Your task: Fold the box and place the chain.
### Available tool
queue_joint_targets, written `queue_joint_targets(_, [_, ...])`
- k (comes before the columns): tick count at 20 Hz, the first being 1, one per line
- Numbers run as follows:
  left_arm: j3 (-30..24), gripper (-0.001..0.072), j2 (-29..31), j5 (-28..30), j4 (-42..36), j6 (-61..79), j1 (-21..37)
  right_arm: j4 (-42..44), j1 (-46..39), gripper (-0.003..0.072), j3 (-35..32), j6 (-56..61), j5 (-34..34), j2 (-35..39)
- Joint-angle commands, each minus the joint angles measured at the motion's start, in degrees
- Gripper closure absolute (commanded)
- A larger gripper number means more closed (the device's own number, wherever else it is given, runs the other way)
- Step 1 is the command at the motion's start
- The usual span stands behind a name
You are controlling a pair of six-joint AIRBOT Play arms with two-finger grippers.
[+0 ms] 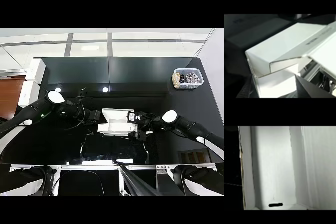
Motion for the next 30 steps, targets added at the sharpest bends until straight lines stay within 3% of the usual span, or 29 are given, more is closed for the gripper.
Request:
queue_joint_targets(1, [1.5, 0.0107, 0.0, -0.9, 2.2, -2.7, -0.7, 0.0, 0.0, 0.0684, 0.0, 0.0, 0.0, 0.0])
queue_joint_targets(3, [1.5, 0.0112, 0.0, -1.0, 1.4, -2.7, -0.7, 0.0, 0.0, 0.0684, 0.0, 0.0, 0.0, 0.0])
queue_joint_targets(6, [1.5, 0.0215, 0.0, -0.8, 0.3, -2.6, -0.9, 0.0, 0.0, 0.0684, 0.0, 0.0, 0.0, 0.0])
queue_joint_targets(14, [1.5, 0.0215, 0.0, 4.8, 3.6, -8.3, -4.3, 0.0, 0.0, 0.0684, 0.0, 0.0, 0.0, 0.0])
queue_joint_targets(23, [1.8, 0.0215, 0.0, 2.4, 7.9, -9.7, -4.5, 0.0, 0.0, 0.0684, 0.0, 0.0, 0.0, 0.0])
queue_joint_targets(30, [8.0, 0.0215, 0.0, 2.6, 17.5, -21.0, -10.4, 0.0, 0.0, 0.0683, 0.0, 0.0, 0.0, 0.0])
